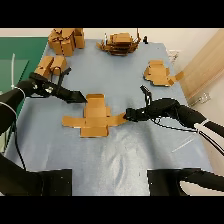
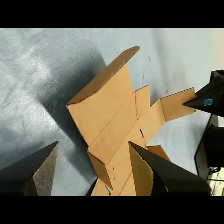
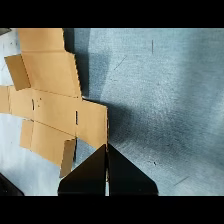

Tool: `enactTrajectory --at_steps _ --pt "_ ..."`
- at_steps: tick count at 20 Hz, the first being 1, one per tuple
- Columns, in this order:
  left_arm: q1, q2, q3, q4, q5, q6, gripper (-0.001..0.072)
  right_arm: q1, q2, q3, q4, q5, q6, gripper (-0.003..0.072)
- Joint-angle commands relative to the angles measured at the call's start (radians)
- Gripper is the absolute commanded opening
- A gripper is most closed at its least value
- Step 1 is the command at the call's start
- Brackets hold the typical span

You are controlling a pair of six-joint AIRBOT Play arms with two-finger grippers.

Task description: Fold the box.

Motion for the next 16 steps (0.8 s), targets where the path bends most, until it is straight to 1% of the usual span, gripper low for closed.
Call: enactTrajectory --at_steps 1,5,7,10,11,12,13,16 --pt "-0.015 -0.071 -0.001 -0.101 -0.006 0.066 0.0686 0.001 0.0 -0.001 -0.006 -0.012 0.0 0.0007" --pt "-0.016 -0.128 0.014 -0.185 -0.087 0.115 0.0686 0.001 0.0 -0.001 -0.007 -0.033 -0.001 0.0007" --pt "-0.016 -0.154 0.022 -0.23 -0.108 0.149 0.0685 0.001 0.0 -0.001 -0.007 -0.044 -0.001 0.0007" --pt "-0.016 -0.182 0.055 -0.258 -0.155 0.179 0.0684 0.001 0.0 -0.001 -0.008 -0.058 -0.014 0.0007" --pt "-0.016 -0.186 0.064 -0.258 -0.169 0.185 0.054 0.001 0.0 -0.001 -0.008 -0.066 -0.019 0.0007" --pt "-0.016 -0.19 0.072 -0.258 -0.182 0.184 0.0326 0.001 0.0 -0.001 -0.008 -0.066 -0.019 0.0007" --pt "-0.016 -0.19 0.073 -0.257 -0.188 0.184 0.0293 0.001 0.0 -0.001 -0.008 -0.065 -0.019 0.0007" --pt "-0.016 -0.19 0.073 -0.249 -0.23 0.185 0.0293 0.001 0.0 -0.001 -0.007 -0.064 -0.019 0.0007"
